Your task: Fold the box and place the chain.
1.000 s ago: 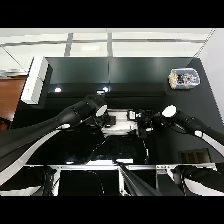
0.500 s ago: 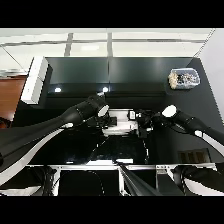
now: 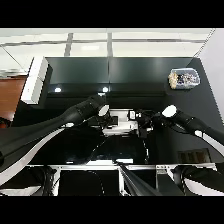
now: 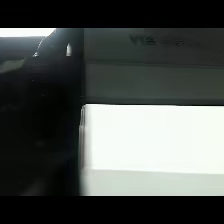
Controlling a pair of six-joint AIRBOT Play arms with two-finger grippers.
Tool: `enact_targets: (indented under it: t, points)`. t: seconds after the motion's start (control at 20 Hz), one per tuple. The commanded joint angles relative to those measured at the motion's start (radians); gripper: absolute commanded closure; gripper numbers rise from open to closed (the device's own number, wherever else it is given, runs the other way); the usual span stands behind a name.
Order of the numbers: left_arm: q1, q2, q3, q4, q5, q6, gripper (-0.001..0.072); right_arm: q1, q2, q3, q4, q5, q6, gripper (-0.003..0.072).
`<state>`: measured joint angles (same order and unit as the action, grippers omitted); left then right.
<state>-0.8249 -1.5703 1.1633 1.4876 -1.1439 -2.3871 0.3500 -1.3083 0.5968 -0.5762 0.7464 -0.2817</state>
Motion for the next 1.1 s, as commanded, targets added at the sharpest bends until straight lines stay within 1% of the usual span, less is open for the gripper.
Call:
enact_targets:
  t: [0.0, 0.4, 0.45, 0.55, 0.6, 0.75, 0.95, 1.05]
  points:
    - [0.006, 0.001, 0.006, -0.008, 0.01, 0.001, 0.0687, 0.001, 0.0, -0.001, 0.0, 0.0, 0.0, 0.0449]
    - [0.006, 0.001, 0.006, -0.008, 0.014, 0.002, 0.0685, 0.001, 0.0, -0.001, 0.0, 0.0, 0.0, 0.0448]
    - [0.006, 0.001, 0.006, -0.007, 0.014, 0.002, 0.0685, 0.001, 0.0, -0.001, 0.001, 0.0, 0.0, 0.0391]
    - [0.006, 0.001, 0.006, -0.005, 0.014, 0.002, 0.0685, 0.001, 0.0, -0.001, 0.003, -0.013, 0.018, 0.0117]
    - [0.006, 0.001, 0.006, -0.004, 0.014, 0.004, 0.0685, 0.0, 0.001, 0.0, -0.002, -0.013, 0.027, 0.007]
    - [0.006, 0.001, 0.006, 0.009, 0.014, 0.005, 0.0685, 0.0, 0.044, 0.0, -0.018, 0.009, 0.046, 0.0071]
    - [0.006, 0.001, 0.006, 0.016, 0.013, 0.016, 0.0685, -0.003, 0.128, 0.0, -0.156, 0.015, 0.046, 0.0072]
    - [0.006, 0.001, 0.007, 0.023, 0.007, 0.027, 0.0685, -0.004, 0.145, 0.0, -0.169, 0.024, 0.046, 0.0072]
